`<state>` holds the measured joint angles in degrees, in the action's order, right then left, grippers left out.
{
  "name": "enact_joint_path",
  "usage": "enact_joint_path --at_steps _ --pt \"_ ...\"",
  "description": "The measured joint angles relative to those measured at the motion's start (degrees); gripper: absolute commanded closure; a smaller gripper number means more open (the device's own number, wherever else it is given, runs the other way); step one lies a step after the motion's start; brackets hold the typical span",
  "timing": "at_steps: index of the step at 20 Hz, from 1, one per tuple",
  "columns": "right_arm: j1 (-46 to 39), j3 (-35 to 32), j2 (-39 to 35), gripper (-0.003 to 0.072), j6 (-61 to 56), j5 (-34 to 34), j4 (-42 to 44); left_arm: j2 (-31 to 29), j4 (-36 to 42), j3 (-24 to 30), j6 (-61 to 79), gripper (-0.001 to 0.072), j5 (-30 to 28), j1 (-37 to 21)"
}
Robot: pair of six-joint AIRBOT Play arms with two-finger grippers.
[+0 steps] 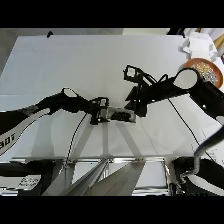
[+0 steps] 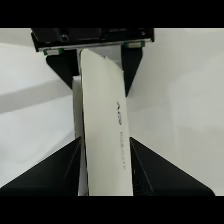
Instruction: Fold the box and place the chain.
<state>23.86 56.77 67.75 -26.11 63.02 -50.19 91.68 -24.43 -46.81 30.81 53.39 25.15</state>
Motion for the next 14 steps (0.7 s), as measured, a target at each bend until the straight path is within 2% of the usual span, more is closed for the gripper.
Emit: enact_joint_path --at_steps 6,14 --pt "-0.57 0.00 3.13 0.0430 1.88 1.46 1.14 0.00 0.00 0.00 -0.09 0.0556 0.00 0.00" --pt "-0.61 -0.50 3.65 0.0406 2.58 1.68 1.33 0.00 0.00 0.00 0.02 0.0556 0.00 0.00"
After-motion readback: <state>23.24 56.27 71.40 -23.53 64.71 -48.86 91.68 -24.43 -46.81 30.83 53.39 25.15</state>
